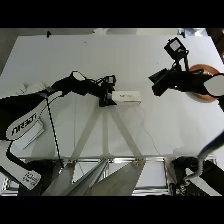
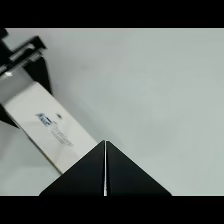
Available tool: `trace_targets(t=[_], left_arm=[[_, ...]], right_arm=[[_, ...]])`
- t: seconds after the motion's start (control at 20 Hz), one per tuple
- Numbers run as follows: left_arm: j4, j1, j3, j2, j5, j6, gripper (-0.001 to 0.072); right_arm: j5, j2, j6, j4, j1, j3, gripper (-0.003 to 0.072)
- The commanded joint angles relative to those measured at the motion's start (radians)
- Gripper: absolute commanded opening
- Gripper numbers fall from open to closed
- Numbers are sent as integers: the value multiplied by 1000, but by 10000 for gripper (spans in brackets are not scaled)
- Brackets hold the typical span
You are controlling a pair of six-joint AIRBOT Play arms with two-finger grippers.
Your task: Fold the box and place the chain.
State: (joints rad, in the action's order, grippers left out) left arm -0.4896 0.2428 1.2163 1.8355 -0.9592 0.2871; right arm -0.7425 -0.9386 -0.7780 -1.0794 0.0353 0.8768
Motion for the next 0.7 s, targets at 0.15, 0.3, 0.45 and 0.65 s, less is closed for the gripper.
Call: trace_targets(t=[0.15, 0.3, 0.45, 0.65], left_arm=[[1, 0, 1, 0, 1, 0, 284], [13, 8, 1, 1, 4, 0, 283], [12, 15, 1, 1, -6, 0, 283], [14, 14, 1, 0, -47, 0, 7]], right_arm=[[10, 54, -3, -188, 0, 2, 12], [11, 54, -3, -188, 0, 2, 12], [11, 54, -3, -188, 0, 2, 12], [11, 54, -3, -188, 0, 2, 12]])
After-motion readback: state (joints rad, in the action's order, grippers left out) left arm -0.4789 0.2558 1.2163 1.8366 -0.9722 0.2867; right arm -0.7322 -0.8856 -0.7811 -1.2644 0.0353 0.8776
